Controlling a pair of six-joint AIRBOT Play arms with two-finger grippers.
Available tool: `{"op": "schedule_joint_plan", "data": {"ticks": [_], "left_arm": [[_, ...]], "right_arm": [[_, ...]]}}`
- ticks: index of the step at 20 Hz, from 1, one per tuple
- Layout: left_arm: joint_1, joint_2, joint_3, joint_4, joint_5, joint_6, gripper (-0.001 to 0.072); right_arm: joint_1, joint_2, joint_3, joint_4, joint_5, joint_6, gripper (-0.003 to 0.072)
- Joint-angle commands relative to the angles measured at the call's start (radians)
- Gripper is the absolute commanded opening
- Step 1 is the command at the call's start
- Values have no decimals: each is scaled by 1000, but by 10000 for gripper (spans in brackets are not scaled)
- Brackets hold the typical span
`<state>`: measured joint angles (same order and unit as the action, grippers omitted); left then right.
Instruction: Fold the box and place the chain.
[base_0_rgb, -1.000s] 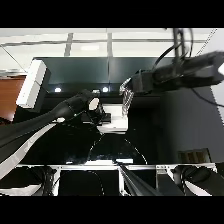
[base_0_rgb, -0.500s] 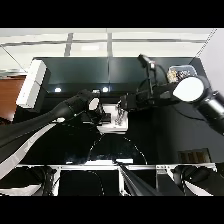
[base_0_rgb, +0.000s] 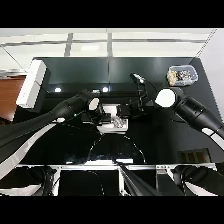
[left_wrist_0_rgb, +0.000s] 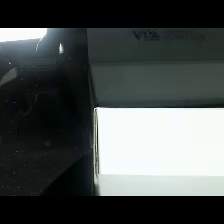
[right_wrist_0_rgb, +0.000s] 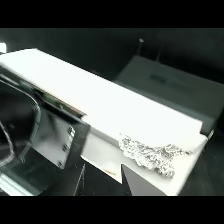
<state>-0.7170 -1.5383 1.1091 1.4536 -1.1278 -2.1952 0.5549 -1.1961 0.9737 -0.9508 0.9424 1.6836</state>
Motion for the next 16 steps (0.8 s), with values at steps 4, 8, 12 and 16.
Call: {"op": "schedule_joint_plan", "data": {"ticks": [4,8,12,16], "left_arm": [[0,0,0,0,0,0,26],[0,0,0,3,-2,13,26],[-18,10,48,18,-60,16,449],[-39,140,79,122,-73,18,636]], "right_arm": [[-131,165,-1,-164,217,-1,278],[-158,293,-2,-285,298,3,278],[-158,309,-2,-286,295,2,278],[-158,309,-2,-304,267,3,278]]}}
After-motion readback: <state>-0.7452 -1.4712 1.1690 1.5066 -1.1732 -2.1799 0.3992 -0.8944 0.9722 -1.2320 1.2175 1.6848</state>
